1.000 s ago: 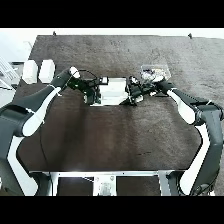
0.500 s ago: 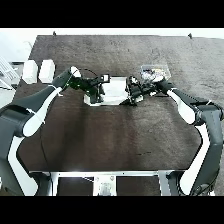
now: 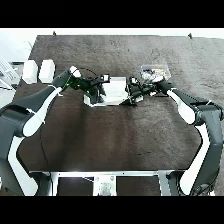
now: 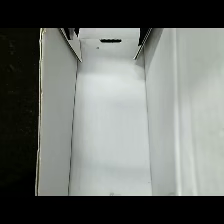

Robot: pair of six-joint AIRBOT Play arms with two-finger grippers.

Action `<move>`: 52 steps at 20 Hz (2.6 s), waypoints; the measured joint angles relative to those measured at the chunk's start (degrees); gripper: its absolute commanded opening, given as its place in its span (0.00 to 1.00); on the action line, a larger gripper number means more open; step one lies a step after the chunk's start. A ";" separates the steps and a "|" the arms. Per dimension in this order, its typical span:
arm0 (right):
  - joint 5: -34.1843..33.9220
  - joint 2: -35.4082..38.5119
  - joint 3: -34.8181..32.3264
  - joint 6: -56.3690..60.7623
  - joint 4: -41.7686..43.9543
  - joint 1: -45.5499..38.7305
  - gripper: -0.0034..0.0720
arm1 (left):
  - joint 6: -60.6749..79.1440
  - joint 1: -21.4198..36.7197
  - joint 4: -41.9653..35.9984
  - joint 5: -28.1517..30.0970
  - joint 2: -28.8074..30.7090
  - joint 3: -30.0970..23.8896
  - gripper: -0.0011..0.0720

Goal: Fold the box and place the chain.

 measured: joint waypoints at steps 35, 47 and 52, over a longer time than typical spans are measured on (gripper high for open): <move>-0.17 0.00 0.00 0.11 0.09 0.02 0.81 | -12.52 14.36 -12.11 -10.69 16.61 -10.86 0.03; -0.15 0.00 0.00 0.09 0.07 0.02 0.81 | -45.92 20.33 -12.15 8.66 23.67 -33.33 0.04; -0.15 0.00 0.00 0.09 0.07 0.02 0.81 | -53.62 19.93 -12.66 10.86 23.28 -35.45 0.04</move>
